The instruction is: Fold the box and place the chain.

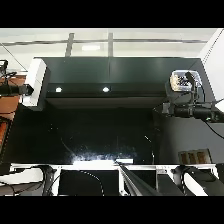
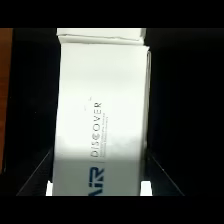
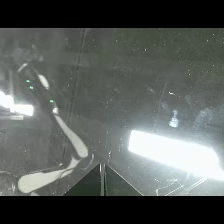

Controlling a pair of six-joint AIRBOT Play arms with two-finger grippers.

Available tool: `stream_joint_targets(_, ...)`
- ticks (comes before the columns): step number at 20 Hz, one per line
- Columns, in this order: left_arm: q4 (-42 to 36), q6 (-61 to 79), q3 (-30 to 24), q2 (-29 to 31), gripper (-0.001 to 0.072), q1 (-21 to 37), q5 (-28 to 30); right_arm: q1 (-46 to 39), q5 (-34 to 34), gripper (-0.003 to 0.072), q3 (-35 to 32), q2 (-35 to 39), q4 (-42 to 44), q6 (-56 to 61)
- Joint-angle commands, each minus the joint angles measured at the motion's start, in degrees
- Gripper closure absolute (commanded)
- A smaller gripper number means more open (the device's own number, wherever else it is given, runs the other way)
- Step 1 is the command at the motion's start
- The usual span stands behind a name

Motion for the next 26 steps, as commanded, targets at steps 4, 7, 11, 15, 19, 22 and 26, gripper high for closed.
stream_joint_targets(4, 0.02, 0.00, 0.15, 13.07, -0.0003, -1.62, -6.88, 0.04, 0.33, 0.0650, 0.07, 0.02, 2.05, -0.44)
stream_joint_targets(7, -3.43, -2.47, 0.15, 20.57, 0.0239, -3.39, -15.87, -0.15, 1.46, 0.0650, 1.51, 0.04, 2.21, -1.14)
stream_joint_targets(11, -9.66, -4.48, -2.03, 28.13, 0.0686, -9.70, -27.65, -1.68, 12.79, 0.0649, 9.94, 0.24, -4.00, -1.25)
stream_joint_targets(15, -9.64, -12.63, -14.67, 40.28, 0.0686, -23.19, -19.34, -1.60, 9.42, 0.0650, 11.76, 8.26, -18.86, 1.99)
stream_joint_targets(19, -4.46, -17.68, -27.69, 49.03, 0.0686, -35.47, -12.66, -1.62, -4.90, 0.0649, -1.57, 19.98, -24.30, 6.29)
stream_joint_targets(22, 0.02, -24.46, -28.41, 49.40, 0.0684, -36.70, -16.70, -1.62, -5.27, 0.0651, -4.24, 20.61, -25.46, 6.60)
stream_joint_targets(26, 0.04, -24.13, -28.44, 49.37, 0.0683, -36.70, -16.50, -1.62, -5.14, 0.0651, -4.24, 20.61, -25.44, 6.60)
